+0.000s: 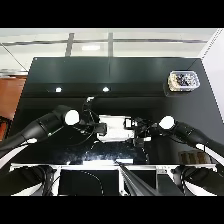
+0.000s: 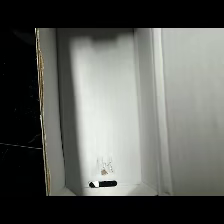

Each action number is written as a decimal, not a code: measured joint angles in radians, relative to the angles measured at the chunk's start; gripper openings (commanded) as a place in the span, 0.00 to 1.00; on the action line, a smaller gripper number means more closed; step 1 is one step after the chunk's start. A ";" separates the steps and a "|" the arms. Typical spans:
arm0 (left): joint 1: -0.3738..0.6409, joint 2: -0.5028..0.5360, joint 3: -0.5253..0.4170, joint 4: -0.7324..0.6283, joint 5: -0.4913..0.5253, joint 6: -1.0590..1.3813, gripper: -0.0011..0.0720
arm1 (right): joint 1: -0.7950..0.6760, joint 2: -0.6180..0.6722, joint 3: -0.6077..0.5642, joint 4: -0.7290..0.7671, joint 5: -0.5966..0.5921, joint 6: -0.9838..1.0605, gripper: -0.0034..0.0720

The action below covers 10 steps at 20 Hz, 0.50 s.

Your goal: Fold the box and place the chain.

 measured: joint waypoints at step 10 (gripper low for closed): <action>-0.096 -0.028 0.081 0.176 -0.087 -0.270 0.34 | 0.000 0.000 0.000 0.000 -0.001 0.000 0.51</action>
